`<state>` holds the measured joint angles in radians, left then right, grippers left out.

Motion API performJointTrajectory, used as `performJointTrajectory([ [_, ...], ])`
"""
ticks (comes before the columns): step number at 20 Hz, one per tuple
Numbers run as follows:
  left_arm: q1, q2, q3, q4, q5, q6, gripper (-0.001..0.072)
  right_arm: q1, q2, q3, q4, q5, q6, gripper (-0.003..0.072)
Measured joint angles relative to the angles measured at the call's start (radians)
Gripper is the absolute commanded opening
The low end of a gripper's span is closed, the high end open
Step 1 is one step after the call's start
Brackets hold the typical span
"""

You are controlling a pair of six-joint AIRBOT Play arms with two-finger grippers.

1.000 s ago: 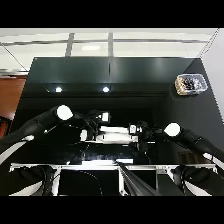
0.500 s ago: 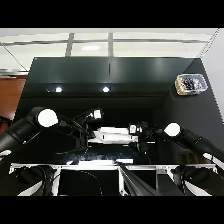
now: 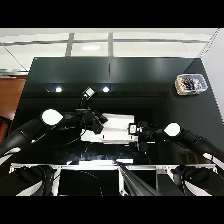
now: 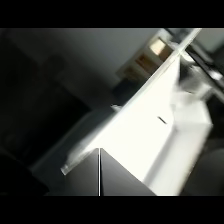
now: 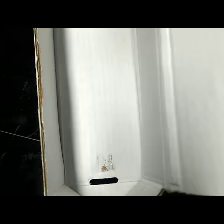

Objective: Fold the box and place the chain.

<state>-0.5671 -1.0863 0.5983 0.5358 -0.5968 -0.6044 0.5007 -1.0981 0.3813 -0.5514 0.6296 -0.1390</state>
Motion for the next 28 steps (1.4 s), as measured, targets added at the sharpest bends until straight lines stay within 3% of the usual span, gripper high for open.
performJointTrajectory([
  [9, -0.024, -0.150, 0.023, 0.045, -0.038, 0.049, 0.0032, 0.000, 0.000, 0.000, 0.000, 0.000, -0.001, 0.0110],
  [12, -0.020, -0.124, 0.054, 0.116, -0.052, 0.048, 0.0032, 0.000, 0.000, 0.000, 0.000, -0.001, -0.001, 0.0110],
  [17, 0.030, 0.021, 0.080, 0.228, -0.156, 0.050, 0.0046, 0.000, 0.000, 0.000, 0.002, -0.005, 0.001, 0.0110],
  [18, 0.043, 0.046, 0.077, 0.240, -0.195, 0.060, 0.0243, 0.000, 0.000, 0.000, 0.002, -0.005, 0.001, 0.0110],
  [19, 0.051, 0.063, 0.072, 0.251, -0.233, 0.081, 0.0557, 0.000, 0.000, 0.000, 0.002, -0.005, 0.001, 0.0110],
  [20, 0.056, 0.077, 0.061, 0.273, -0.263, 0.122, 0.0717, 0.000, 0.000, 0.000, 0.002, -0.005, 0.001, 0.0110],
  [23, 0.047, 0.096, 0.012, 0.351, -0.301, 0.265, 0.0716, 0.000, 0.000, 0.000, 0.001, -0.005, 0.000, 0.0110],
  [28, 0.014, 0.085, -0.057, 0.444, -0.194, 0.382, 0.0696, 0.000, 0.000, 0.000, 0.001, -0.006, 0.000, 0.0110],
])
